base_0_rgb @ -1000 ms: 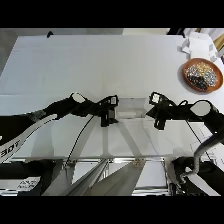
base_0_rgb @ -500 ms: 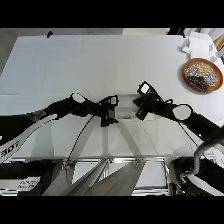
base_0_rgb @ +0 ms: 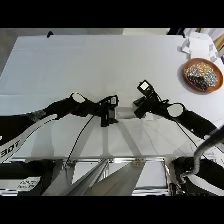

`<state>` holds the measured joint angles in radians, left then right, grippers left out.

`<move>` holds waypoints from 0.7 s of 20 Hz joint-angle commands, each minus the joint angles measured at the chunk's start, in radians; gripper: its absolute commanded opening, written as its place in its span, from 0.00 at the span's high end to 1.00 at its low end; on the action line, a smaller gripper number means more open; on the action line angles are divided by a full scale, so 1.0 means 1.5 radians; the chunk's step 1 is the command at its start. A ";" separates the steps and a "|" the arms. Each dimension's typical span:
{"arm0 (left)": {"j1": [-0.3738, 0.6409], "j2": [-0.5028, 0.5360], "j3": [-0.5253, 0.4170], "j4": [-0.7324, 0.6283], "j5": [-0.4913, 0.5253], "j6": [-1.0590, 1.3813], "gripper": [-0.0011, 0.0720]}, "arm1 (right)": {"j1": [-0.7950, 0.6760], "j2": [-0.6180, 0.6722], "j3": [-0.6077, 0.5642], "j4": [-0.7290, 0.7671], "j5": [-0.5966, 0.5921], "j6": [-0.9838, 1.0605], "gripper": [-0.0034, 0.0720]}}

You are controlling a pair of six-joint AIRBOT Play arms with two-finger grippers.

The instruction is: Fold the box and place the chain.

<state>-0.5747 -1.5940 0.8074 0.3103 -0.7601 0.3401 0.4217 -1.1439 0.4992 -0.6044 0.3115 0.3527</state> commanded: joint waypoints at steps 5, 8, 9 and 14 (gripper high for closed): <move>0.000 0.001 -0.001 0.000 0.000 0.000 0.87 | 0.000 0.063 0.073 -0.090 0.179 0.062 0.93; 0.000 0.001 -0.001 0.000 0.000 0.000 0.87 | 0.000 0.146 0.087 -0.223 0.273 0.102 0.93; 0.000 0.001 -0.001 0.000 0.000 0.000 0.87 | 0.000 0.169 0.087 -0.269 0.320 0.102 0.94; 0.000 0.001 -0.001 0.000 0.000 0.000 0.87 | -0.011 0.235 0.087 -0.524 0.616 0.101 0.94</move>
<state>-0.5743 -1.5940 0.8070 0.3103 -0.7605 0.3401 0.4175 -0.8467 0.6250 -1.1465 0.9657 0.4938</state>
